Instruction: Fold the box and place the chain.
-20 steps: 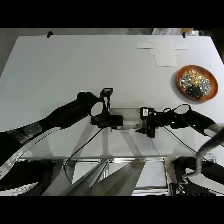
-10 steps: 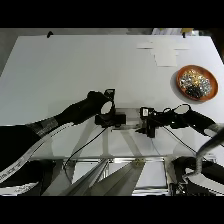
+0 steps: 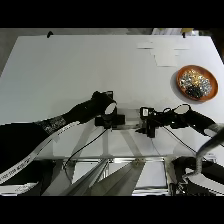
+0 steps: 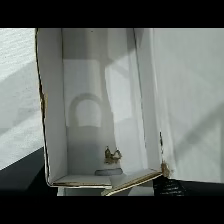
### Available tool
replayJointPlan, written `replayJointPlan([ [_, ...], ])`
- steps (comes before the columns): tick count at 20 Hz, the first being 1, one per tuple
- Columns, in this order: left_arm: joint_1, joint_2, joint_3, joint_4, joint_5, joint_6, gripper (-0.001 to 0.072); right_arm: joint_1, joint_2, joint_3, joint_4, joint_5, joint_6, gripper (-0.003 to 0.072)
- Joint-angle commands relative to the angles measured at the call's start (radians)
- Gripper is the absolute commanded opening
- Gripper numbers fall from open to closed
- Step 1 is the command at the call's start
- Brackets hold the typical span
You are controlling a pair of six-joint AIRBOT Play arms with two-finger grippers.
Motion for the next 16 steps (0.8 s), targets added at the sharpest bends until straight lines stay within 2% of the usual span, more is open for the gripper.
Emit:
replayJointPlan([
  [1,-0.002,-0.002,0.001,0.008,0.006,-0.003,0.0001,0.0,0.0,0.0,0.0,0.0,-0.001,0.0459],
  [4,-0.002,-0.002,0.001,0.01,0.006,-0.003,0.0001,0.0,0.0,0.0,0.0,0.0,-0.001,0.0459],
  [6,-0.002,-0.002,0.001,0.01,0.006,0.001,0.004,0.0,0.0,0.0,0.0,0.0,-0.001,0.0459],
  [9,-0.002,-0.002,0.001,0.013,0.007,0.001,0.0041,0.0,0.0,0.0,0.0,0.0,-0.001,0.0459],
  [11,-0.002,-0.002,0.001,0.018,0.008,0.001,0.0145,0.0,0.0,0.0,0.0,0.0,-0.001,0.0459],
  [12,-0.002,-0.002,0.001,0.018,0.008,0.001,0.0161,0.0,0.0,0.0,0.0,0.0,-0.001,0.0459],
  [13,-0.002,-0.002,0.001,0.018,0.007,0.002,0.016,0.0,0.0,0.0,0.0,0.0,-0.001,0.0459],
  [15,-0.002,-0.002,0.001,0.017,0.005,0.004,0.0102,0.0,0.0,0.0,0.0,0.0,-0.001,0.0459],
  [16,-0.002,-0.002,0.001,0.017,0.005,0.005,0.0,0.0,0.0,0.0,0.0,0.0,-0.001,0.0459],
])
